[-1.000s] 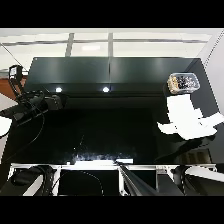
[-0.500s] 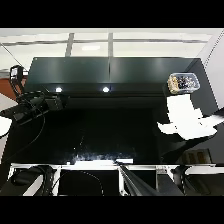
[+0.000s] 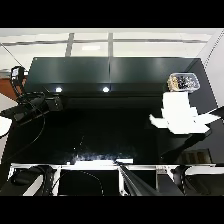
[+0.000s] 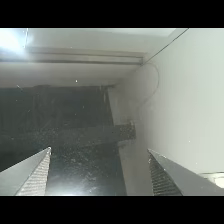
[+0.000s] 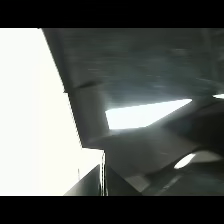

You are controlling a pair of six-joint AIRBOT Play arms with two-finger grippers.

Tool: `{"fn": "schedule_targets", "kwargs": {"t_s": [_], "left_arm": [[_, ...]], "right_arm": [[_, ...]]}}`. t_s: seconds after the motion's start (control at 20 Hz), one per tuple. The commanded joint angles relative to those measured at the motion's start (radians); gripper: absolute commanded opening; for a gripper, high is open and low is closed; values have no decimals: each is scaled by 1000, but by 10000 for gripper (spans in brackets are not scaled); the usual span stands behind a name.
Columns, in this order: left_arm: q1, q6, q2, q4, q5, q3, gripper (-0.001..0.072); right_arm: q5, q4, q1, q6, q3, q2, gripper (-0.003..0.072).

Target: Fold the box and place the chain.

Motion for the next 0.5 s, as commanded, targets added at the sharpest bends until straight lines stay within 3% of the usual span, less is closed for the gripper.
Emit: {"fn": "schedule_targets", "kwargs": {"t_s": [0.0,0.2,0.45], "left_arm": [[1,0,-1,0,-1,0,704],[0,0,-1,-3,5,0,703],[-38,0,-1,-3,30,0,702]], "right_arm": [[51,60,54,19,-50,40,39],[24,235,153,48,-213,127,39],[-293,409,401,-23,-544,434,39]]}}
